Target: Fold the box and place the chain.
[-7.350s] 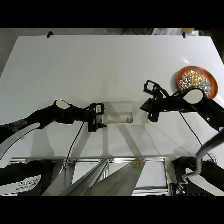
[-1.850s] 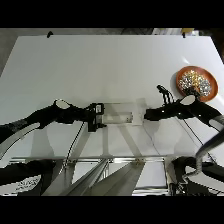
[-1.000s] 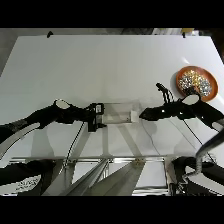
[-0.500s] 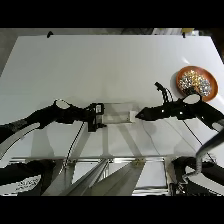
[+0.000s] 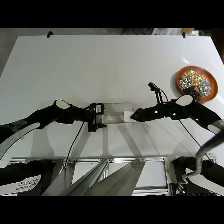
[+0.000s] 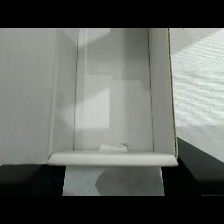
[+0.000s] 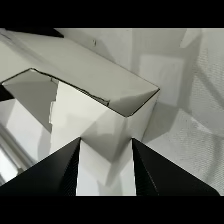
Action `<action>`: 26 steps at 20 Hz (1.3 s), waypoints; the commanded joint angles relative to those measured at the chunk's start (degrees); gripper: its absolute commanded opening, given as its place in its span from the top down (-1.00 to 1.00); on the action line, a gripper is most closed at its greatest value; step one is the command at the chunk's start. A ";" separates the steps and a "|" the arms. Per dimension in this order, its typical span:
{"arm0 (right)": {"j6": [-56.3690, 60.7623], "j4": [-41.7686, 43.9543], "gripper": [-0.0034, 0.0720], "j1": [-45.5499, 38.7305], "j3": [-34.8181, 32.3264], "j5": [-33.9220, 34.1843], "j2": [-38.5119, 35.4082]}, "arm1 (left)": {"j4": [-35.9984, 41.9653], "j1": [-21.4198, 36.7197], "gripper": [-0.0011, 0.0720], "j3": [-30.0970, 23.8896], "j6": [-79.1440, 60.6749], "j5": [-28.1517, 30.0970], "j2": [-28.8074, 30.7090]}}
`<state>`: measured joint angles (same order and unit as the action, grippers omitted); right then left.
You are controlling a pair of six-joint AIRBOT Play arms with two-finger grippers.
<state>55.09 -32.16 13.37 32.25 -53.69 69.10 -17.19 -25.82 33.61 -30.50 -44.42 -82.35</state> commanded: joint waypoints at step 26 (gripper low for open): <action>69.61 -55.47 -0.06 29.92 22.40 -7.34 9.29 | -0.02 0.02 0.12 -0.02 0.00 0.02 0.00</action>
<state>120.97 -83.55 40.69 51.88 -57.67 76.29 -17.21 -25.80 33.61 -30.57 -44.47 -82.37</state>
